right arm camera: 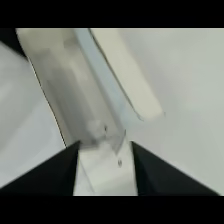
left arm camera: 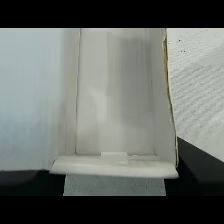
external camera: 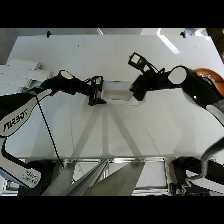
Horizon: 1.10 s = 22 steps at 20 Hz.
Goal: Fold the box and place the chain.
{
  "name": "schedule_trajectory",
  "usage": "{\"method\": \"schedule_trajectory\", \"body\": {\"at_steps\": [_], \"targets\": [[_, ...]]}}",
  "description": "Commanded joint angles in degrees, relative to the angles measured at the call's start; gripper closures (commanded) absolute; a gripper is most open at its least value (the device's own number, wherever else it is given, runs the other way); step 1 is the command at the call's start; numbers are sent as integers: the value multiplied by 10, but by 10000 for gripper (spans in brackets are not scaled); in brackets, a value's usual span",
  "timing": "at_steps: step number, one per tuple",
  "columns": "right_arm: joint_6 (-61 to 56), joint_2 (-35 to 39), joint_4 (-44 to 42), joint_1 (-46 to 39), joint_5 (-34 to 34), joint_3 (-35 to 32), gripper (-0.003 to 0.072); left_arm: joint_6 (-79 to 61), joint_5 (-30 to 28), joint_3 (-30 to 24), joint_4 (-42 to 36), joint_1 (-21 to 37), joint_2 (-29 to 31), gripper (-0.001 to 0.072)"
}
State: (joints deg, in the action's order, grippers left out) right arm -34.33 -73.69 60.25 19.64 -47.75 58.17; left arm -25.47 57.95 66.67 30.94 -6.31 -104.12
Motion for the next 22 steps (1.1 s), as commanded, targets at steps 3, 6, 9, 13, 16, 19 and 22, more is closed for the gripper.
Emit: {"method": "schedule_trajectory", "body": {"at_steps": [3, 6, 9, 13, 16, 19, 22], "targets": [[104, -59, 80, -19, -65, 0, 278, 0, 1, 0, 0, 0, 0, 414], [198, -105, 80, -17, -49, 0, 264, 0, 1, 0, 0, 0, 0, 414], [199, -125, 61, -17, 12, 0, 233, 0, 1, 0, 0, 0, 0, 414], [269, -127, 4, -17, 41, 0, 233, 0, 1, 0, 0, 0, 0, 414], [274, -127, -20, -17, 37, 0, 234, 0, 1, 0, 0, 0, 0, 414], [281, -127, -23, -17, 17, 0, 304, 0, 1, 0, 0, 0, 0, 414], [325, -127, -23, -17, -24, 0, 309, 0, 1, 0, 0, 0, 0, 414]]}}
